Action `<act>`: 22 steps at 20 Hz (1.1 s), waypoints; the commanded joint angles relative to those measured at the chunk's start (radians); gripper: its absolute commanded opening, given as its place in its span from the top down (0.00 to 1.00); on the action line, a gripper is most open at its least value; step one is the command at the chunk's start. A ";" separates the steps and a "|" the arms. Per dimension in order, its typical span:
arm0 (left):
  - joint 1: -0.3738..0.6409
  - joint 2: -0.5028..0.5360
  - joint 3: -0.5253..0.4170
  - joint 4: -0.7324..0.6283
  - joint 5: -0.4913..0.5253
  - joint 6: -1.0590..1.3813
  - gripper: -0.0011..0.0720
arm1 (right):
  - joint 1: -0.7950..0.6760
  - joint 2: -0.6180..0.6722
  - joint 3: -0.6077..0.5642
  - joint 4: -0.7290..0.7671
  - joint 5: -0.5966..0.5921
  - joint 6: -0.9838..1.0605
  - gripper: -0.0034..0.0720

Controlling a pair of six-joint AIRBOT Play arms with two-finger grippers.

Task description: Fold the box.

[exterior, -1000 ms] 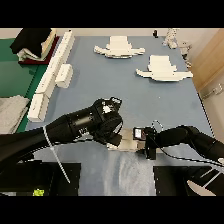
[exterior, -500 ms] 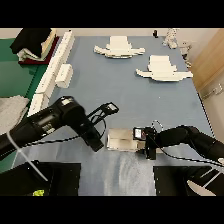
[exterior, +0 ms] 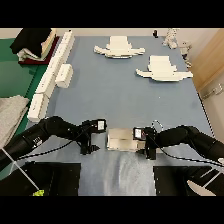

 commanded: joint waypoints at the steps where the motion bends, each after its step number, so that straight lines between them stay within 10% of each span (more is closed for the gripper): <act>1: 0.017 -0.049 -0.066 -0.270 0.132 0.408 0.00 | 0.001 0.001 0.000 0.000 0.000 0.000 0.22; 22: -0.087 -0.250 -0.053 -0.459 0.200 0.549 0.00 | 0.001 0.001 0.000 0.000 0.000 0.000 0.22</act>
